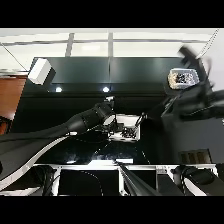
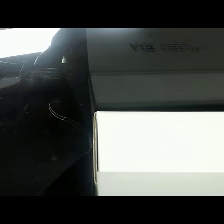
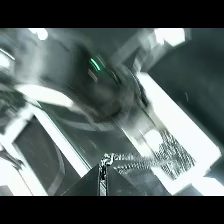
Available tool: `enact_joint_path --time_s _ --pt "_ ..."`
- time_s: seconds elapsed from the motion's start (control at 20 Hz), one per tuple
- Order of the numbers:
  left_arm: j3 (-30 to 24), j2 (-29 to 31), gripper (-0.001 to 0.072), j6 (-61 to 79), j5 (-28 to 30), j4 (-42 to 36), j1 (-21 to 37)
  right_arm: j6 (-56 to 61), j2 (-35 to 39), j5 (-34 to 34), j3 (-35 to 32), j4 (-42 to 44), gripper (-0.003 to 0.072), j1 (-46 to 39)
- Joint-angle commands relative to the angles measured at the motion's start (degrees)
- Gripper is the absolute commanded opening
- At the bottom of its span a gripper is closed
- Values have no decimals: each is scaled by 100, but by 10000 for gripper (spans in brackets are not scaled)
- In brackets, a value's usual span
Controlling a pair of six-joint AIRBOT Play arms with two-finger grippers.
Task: Fold the box and place the chain.
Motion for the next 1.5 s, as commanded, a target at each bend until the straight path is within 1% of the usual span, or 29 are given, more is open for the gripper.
enact_joint_path --time_s 0.0,0.05,0.1,0.15,0.25,0.35,0.45,0.6,0.65,0.7,0.75,0.8,1.05,1.1,1.2,1.25,1.35,1.45 --pt "2 4 28 2 -2 2 2 129 -4 -146 -881 -949 11 50" --pt "2 4 28 2 0 2 2 140 -4 -195 -1032 -942 11 52" --pt "2 4 28 2 0 2 2 127 -4 -302 -1191 -669 11 57" --pt "2 4 28 4 0 2 2 48 -4 -514 -1390 -234 11 81" --pt "2 4 28 2 9 2 2 -105 -50 -1163 -1714 365 11 227" --pt "2 4 28 2 20 2 2 -107 -254 -1622 -1801 608 11 402" --pt "2 4 28 2 17 2 2 -105 -483 -1808 -1801 544 11 457" --pt "2 4 28 2 20 7 2 142 -702 -1818 -1808 -302 12 457" --pt "2 4 28 2 22 9 4 162 -737 -1825 -1808 -330 15 459" --pt "2 4 28 4 17 9 2 162 -750 -1858 -1808 -315 45 459" --pt "2 4 28 7 -20 9 4 160 -750 -1869 -1803 -323 325 452" --pt "2 4 28 57 -44 13 4 151 -748 -1808 -1777 -337 447 380" --pt "90 7 28 -186 -254 31 92 138 -632 -975 -1246 -522 446 -514" --pt "142 7 63 -339 -293 42 109 138 -579 -892 -1185 -518 446 -695" --pt "326 15 538 -385 -376 37 122 140 -476 -822 -1167 -527 447 -907" --pt "442 28 556 -269 -459 55 122 138 -439 -793 -1167 -529 446 -966" --pt "638 125 556 463 -625 111 122 138 -407 -780 -1165 -544 446 -1008" --pt "643 417 555 1360 -848 302 122 140 -404 -780 -1165 -544 446 -1008"
